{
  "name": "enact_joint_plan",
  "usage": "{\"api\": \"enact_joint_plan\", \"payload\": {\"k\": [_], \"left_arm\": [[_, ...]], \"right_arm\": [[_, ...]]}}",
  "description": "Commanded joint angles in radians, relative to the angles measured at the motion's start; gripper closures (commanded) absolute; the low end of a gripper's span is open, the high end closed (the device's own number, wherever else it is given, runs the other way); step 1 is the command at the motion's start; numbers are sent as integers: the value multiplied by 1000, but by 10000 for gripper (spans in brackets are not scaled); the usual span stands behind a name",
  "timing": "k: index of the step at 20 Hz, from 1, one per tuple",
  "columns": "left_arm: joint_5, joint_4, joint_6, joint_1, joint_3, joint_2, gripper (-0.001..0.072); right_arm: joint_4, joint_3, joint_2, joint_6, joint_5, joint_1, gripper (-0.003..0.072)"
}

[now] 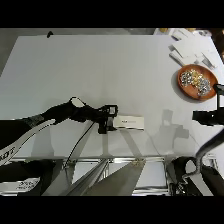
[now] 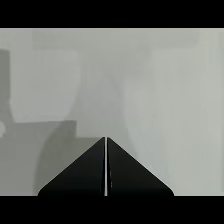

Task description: Fold the box and place the chain.

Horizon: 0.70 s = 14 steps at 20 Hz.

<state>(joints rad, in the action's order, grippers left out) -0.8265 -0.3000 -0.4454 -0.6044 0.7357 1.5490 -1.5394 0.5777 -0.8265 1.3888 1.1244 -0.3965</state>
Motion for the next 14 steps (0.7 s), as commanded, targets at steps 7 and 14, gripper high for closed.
{"api": "enact_joint_plan", "payload": {"k": [7,14], "left_arm": [[-14,-49,213,118,1,-324,560],[-16,-481,895,489,1,-671,576]], "right_arm": [[115,0,-76,2,16,-6,668],[122,0,-76,5,16,-6,668]]}}
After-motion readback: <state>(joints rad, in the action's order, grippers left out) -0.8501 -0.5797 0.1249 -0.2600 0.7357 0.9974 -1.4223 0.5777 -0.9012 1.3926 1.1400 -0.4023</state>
